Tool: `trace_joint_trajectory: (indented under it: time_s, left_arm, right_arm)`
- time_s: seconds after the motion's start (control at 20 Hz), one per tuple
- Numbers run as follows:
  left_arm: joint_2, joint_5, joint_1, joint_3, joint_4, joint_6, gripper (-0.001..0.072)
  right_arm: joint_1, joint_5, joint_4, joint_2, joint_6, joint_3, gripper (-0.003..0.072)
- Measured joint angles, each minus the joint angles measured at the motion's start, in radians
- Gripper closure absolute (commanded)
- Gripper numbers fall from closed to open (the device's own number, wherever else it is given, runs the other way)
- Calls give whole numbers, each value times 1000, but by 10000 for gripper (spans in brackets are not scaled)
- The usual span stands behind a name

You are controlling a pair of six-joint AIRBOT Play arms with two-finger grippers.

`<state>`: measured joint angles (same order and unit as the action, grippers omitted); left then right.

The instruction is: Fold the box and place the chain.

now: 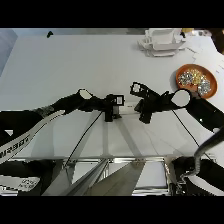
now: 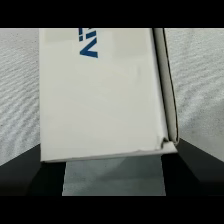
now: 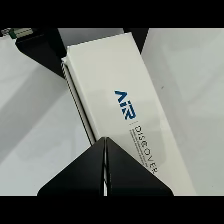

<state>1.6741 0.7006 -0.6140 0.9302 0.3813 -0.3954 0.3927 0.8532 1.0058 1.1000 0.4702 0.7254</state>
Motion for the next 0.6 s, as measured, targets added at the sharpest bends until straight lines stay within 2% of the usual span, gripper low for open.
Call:
trace_joint_trajectory:
  time_s: [0.6]
  left_arm:
    - [0,0,0,0,0,0,627]
  right_arm:
    - [0,-12,-1,0,-22,-72,669]
